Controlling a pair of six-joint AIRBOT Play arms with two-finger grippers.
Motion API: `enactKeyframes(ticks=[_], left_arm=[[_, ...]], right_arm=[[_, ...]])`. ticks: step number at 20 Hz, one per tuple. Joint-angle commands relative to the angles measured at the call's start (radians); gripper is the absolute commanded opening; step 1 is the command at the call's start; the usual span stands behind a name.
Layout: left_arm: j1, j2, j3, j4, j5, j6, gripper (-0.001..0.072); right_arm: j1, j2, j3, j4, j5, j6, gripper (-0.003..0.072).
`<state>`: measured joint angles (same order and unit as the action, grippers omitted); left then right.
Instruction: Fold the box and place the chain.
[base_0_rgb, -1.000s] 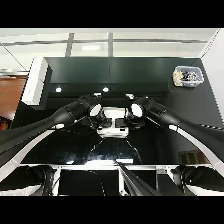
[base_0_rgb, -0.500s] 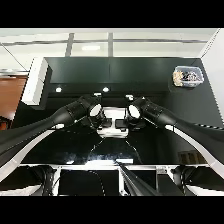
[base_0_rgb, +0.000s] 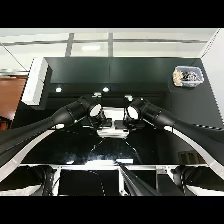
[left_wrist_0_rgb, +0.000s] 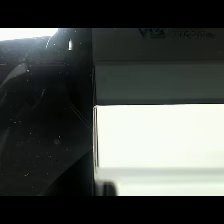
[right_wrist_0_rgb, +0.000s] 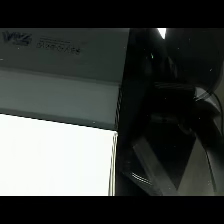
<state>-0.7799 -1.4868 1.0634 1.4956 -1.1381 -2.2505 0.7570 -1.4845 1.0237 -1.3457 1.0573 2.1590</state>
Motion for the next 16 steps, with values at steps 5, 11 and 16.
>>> enactKeyframes(ticks=[5,11,16], left_arm=[[0.001,-0.001,0.000,0.003,0.003,0.002,0.0026],[0.001,-0.001,0.000,0.003,0.003,0.002,0.0026],[0.001,-0.001,0.000,0.003,0.003,0.002,0.0026]], right_arm=[[0.001,0.002,0.000,0.003,-0.006,0.000,0.0262],[-0.003,0.003,0.000,0.002,-0.002,0.000,0.0271],[-0.003,0.003,0.000,0.002,-0.008,-0.011,0.0021]])
